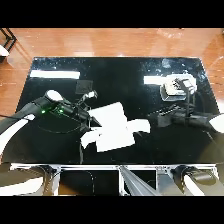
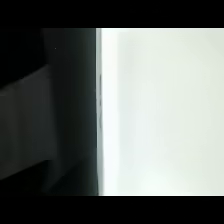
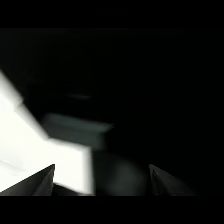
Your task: Fold the box and place the chain.
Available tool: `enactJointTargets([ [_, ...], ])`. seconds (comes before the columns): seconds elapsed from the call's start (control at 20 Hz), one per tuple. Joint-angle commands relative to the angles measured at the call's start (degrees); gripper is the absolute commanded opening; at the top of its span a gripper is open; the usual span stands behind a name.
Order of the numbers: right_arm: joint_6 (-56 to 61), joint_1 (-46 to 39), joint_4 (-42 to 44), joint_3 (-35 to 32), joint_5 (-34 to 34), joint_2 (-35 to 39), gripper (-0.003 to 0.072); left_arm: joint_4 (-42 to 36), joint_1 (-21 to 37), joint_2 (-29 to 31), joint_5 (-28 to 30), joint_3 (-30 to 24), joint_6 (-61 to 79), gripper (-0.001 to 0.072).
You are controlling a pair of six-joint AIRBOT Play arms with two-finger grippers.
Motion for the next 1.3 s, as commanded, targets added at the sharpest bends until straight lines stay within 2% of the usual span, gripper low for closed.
enactJointTargets([
  [0.0, -0.1, -6.0, -10.3, 3.2, 2.4, 0.0, 0.0697, 11.3, -6.8, 5.9, 12.1, 0.6, 1.2, 0.0019],
  [0.1, 0.1, -6.2, -9.2, 3.2, -0.4, 0.0, 0.0697, 10.1, -9.3, 9.2, 16.5, -0.9, 1.2, 0.0019],
  [0.2, -1.4, -5.6, -4.7, 2.7, -0.4, -0.2, 0.0698, 10.8, -10.7, 9.9, 23.8, -3.9, 2.8, 0.002],
  [0.25, -4.9, -4.2, -3.3, 1.9, 0.2, -0.5, 0.0698, 10.4, -10.8, 9.7, 27.4, -5.4, 4.5, 0.0021],
  [0.3, -9.2, -2.3, -3.1, 1.0, 1.0, -0.6, 0.0698, 9.9, -10.9, 9.4, 28.4, -6.0, 4.8, 0.0022],
  [0.5, -19.6, 8.5, -3.4, -5.7, 1.2, -0.7, 0.0698, 10.6, -11.1, 9.1, 27.1, -6.0, 5.3, 0.0024],
  [0.7, -19.9, 19.2, -3.6, -11.8, -4.3, -0.7, 0.0698, 10.1, -12.0, 8.5, 24.9, -6.0, 5.3, 0.0024],
  [0.85, -22.7, 25.0, -7.9, -12.8, -8.6, -0.7, 0.0698, 10.0, -11.9, 6.1, 24.2, -6.0, 5.3, 0.0024],
  [1.0, -22.7, 28.4, -10.5, -13.3, -12.7, -0.7, 0.0697, 6.5, -12.0, 4.7, 23.9, -5.9, 5.5, 0.0024],
  [1.25, -25.4, 30.8, -10.5, -13.5, -13.0, -0.8, 0.0698, 6.1, -11.9, 4.7, 23.7, -5.7, 5.8, 0.0024],
])
